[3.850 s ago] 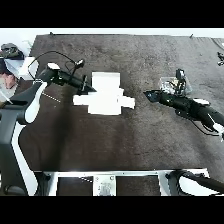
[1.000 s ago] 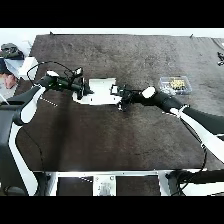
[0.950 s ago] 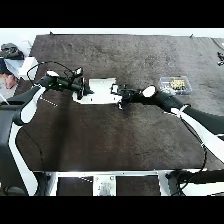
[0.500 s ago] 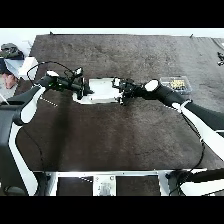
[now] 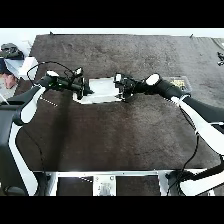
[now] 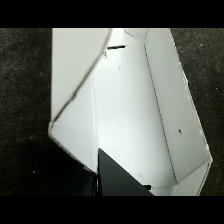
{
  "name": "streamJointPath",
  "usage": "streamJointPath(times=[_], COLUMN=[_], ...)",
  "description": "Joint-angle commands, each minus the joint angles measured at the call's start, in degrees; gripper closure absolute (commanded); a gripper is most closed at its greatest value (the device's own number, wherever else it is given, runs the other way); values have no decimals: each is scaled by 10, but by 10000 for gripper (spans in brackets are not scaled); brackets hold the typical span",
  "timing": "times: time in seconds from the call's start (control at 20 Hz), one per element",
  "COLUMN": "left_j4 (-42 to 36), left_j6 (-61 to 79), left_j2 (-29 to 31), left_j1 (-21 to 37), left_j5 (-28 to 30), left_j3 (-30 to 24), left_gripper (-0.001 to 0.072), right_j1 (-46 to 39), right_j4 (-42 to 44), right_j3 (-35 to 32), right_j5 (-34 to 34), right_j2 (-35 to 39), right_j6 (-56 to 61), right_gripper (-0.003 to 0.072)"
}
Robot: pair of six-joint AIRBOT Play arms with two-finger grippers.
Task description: Fold the box and place the chain.
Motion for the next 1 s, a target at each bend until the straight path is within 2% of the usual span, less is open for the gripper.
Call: streamJointPath(times=[0.0,0.5,0.75,0.95], left_j4=[0,0,0,0], left_j6=[0,0,0,0], left_j2=[0,0,0,0], left_j1=[0,0,0,0], left_j5=[0,0,0,0], left_j3=[0,0,0,0], left_gripper=[697,696,696,696], right_j1=[-7,-14,-17,-22], right_j4=[0,-4,-4,-4], right_j3=[33,67,106,110], right_j5=[47,55,78,110], right_j2=[-24,-58,-84,-88], right_j6=[0,0,0,-3], right_gripper=[90,90,91,98])
